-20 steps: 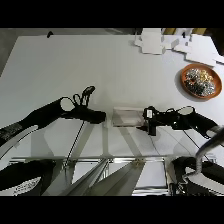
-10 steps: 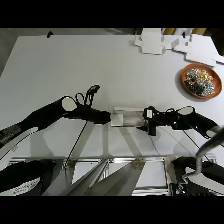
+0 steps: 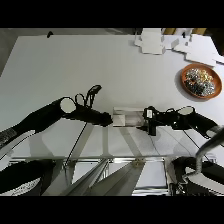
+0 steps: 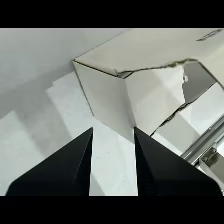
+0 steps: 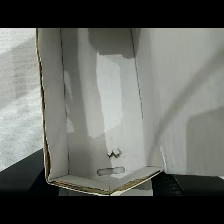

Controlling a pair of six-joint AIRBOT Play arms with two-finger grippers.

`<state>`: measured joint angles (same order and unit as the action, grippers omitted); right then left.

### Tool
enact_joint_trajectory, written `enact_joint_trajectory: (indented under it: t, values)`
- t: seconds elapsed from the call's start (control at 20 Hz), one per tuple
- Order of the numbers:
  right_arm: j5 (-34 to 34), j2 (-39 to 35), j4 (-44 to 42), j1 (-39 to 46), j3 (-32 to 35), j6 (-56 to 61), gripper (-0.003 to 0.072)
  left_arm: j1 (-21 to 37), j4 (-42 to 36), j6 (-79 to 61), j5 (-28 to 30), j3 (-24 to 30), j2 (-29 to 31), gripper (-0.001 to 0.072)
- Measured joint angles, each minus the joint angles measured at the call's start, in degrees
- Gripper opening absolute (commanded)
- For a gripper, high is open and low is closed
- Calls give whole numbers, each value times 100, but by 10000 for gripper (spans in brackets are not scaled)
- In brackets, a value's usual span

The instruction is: Fold the box and place the chain.

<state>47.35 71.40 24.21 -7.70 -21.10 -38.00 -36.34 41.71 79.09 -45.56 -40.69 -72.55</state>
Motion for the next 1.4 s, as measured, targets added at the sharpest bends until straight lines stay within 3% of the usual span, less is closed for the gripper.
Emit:
enact_joint_trajectory:
  t: [0.8, 0.95, 1.4]
  values:
    - [0, 0, 0, 0, 0, 0, 341, 81, -144, 0, 55, -13, 55, 295]
    - [0, 0, -2, 0, 0, 0, 341, 63, -179, 2, 114, -13, 55, 395]
    - [-2, 0, 0, 0, -2, 0, 341, -243, 173, 470, 330, -282, -61, 396]
